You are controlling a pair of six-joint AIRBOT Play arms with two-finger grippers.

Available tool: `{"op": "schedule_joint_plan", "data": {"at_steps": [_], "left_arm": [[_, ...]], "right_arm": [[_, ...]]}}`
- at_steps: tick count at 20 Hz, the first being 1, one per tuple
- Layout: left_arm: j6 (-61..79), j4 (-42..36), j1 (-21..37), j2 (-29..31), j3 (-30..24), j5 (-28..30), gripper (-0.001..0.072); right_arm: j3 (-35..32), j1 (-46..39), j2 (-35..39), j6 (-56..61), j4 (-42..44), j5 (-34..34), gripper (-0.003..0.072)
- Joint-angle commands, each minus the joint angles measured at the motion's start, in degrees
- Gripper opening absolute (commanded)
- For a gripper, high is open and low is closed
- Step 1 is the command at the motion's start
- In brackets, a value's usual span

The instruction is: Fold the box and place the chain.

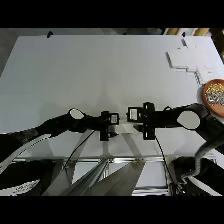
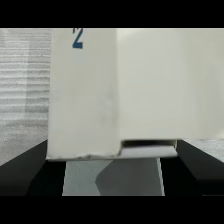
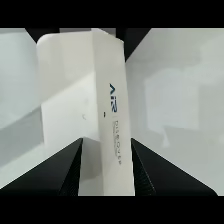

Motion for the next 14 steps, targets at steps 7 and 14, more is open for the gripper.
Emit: {"op": "schedule_joint_plan", "data": {"at_steps": [7, 14], "left_arm": [[0.0, 0.0, 0.0, 0.0, 0.0, 0.0, 0.0345], [0.0, 0.0, 0.0, 0.0, 0.0, 0.0, 0.0345]], "right_arm": [[0.0, 1.2, -4.5, -1.6, 0.3, -0.5, 0.0207], [0.0, 1.2, -4.5, -1.0, -1.0, -0.5, 0.0061]]}}
